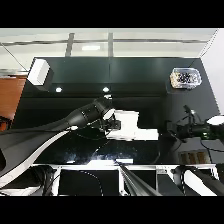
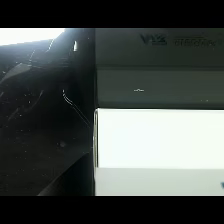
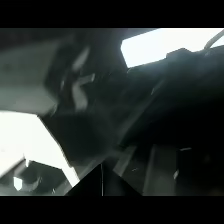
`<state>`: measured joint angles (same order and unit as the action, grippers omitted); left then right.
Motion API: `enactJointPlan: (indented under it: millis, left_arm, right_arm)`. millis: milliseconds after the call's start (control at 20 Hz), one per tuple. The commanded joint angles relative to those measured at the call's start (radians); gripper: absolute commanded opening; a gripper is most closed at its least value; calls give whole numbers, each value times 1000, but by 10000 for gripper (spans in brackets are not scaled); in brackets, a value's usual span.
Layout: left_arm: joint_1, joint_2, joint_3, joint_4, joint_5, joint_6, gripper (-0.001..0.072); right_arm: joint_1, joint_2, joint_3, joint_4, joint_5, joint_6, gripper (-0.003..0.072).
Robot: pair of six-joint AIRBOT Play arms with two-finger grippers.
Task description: Fold the box and place the chain.
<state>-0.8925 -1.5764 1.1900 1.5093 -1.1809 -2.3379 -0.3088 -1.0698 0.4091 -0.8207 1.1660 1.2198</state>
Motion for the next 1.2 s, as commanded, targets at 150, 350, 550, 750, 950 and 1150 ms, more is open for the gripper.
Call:
enactJointPlan:
  millis: [150,350,550,750,950,1150]
  left_arm:
    - [1,0,1,0,0,0,25]
    - [1,0,1,0,0,0,26]
    - [1,0,1,0,0,0,25]
    - [1,0,1,0,0,0,25]
    - [1,0,1,0,0,0,26]
    - [1,0,1,0,0,0,26]
  right_arm:
    - [208,-135,-21,247,16,-190,9]
    - [224,-142,-7,356,23,-294,17]
    - [224,-142,47,354,46,-301,631]
    - [230,-142,64,360,84,-301,630]
    - [314,-142,69,383,30,-286,629]
    - [444,-142,129,326,-72,-179,626]
